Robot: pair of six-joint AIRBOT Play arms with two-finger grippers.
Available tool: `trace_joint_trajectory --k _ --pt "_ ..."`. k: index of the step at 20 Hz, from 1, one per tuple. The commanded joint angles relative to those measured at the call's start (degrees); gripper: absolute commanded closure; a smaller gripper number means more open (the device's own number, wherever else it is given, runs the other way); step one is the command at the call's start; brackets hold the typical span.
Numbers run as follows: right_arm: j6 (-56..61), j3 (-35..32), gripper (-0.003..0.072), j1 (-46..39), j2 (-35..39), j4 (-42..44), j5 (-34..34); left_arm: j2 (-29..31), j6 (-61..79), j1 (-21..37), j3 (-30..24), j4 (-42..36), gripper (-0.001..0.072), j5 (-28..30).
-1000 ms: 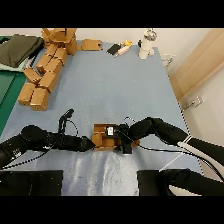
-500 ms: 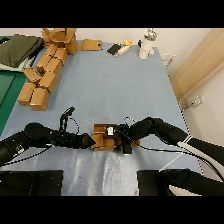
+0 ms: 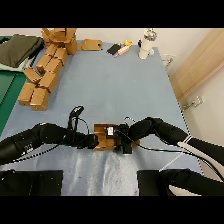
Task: Fold the box.
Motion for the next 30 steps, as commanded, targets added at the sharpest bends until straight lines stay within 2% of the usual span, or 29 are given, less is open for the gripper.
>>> trace_joint_trajectory --k 1,4,8,11,16,19,23,28,30 --pt "0.0 0.0 0.0169 0.0 0.0 0.0 0.0 -4.7 -13.0 -5.2 5.3 12.0 0.0355 -0.3" --pt "0.0 0.0 0.0169 0.0 0.0 0.0 0.0 -8.8 -30.6 -8.6 11.4 29.0 0.0354 -7.3" --pt "0.0 0.0 0.0169 0.0 0.0 0.0 0.0 -12.6 -48.1 -12.5 18.4 42.0 0.0355 -16.7" --pt "0.0 0.0 0.0169 0.0 0.0 0.0 0.0 -15.4 -53.1 -15.2 21.5 44.7 0.0354 -21.3" --pt "0.0 0.0 0.0169 0.0 0.0 0.0 0.0 -17.4 -54.4 -17.3 22.8 45.3 0.0354 -23.5" --pt "0.0 0.0 0.0169 0.0 0.0 0.0 0.0 -18.0 -54.1 -17.6 22.8 45.1 0.0354 -22.3" --pt "0.0 0.0 0.0169 0.0 0.0 0.0 0.0 -18.2 -54.1 -17.6 22.8 45.2 0.0352 -16.8" --pt "0.0 0.0 0.0169 0.0 0.0 0.0 0.0 -18.8 -54.3 -17.6 22.8 43.6 0.0350 -17.9" --pt "0.0 0.0 0.0169 0.0 0.0 0.0 0.0 -19.4 -54.3 -17.7 23.1 43.5 0.0350 -20.9"
